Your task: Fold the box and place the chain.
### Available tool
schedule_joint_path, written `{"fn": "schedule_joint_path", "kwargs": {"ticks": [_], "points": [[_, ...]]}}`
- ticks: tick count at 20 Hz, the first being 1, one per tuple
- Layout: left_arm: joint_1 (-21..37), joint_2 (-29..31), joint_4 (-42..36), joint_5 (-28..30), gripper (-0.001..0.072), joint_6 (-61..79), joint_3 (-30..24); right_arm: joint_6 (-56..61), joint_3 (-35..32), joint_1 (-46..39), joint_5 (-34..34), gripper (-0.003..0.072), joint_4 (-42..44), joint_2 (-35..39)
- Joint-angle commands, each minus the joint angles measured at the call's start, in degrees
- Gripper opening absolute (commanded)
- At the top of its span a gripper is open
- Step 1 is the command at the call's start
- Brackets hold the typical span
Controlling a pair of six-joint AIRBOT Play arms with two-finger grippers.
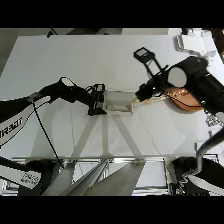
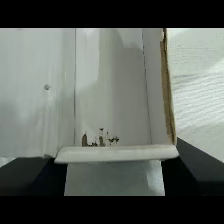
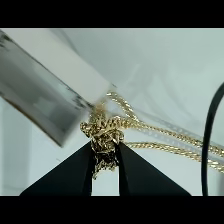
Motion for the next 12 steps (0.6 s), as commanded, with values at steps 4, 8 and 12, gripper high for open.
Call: {"fn": "schedule_joint_path", "kwargs": {"ticks": [4,8,12], "points": [[0.0,0.0,0.0,0.0,0.0214,0.0,0.0,-0.3,0.1,3.7,-8.8,0.0009,12.5,-1.5],[0.0,0.0,0.0,0.0,0.0214,0.0,0.0,-4.4,0.1,3.7,-10.8,0.0008,17.4,-3.2],[0.0,0.0,0.0,0.0,0.0214,0.0,0.0,-10.7,0.1,3.7,-14.0,0.0008,23.2,-6.1]]}}
